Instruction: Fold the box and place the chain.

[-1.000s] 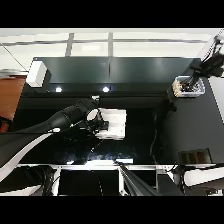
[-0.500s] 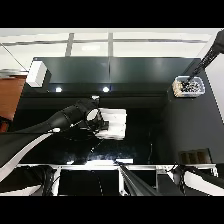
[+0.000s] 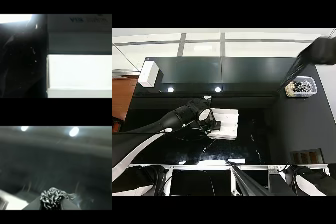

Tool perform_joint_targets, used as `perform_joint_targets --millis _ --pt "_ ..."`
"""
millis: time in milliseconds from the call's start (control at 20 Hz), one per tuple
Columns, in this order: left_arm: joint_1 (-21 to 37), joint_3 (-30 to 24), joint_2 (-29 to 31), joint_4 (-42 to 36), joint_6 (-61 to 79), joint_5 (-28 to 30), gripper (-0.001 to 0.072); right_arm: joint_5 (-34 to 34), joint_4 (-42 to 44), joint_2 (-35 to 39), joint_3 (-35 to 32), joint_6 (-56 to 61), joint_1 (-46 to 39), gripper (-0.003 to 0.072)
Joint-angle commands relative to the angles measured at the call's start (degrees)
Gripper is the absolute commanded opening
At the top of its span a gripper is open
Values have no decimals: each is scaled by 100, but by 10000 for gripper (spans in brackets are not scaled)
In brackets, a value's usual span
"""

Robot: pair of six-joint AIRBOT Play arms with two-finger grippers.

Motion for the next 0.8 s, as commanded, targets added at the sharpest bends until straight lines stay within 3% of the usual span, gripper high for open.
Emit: perform_joint_targets --millis 0,400,750 --pt "0 9 0 0 2 -11 25 455 57 85 -466 63 1082 20" --pt "0 7 0 4 0 -4 25 -223 291 79 -1134 234 2669 20" --pt "0 7 0 2 0 -11 25 -752 949 74 -1145 229 2780 20"
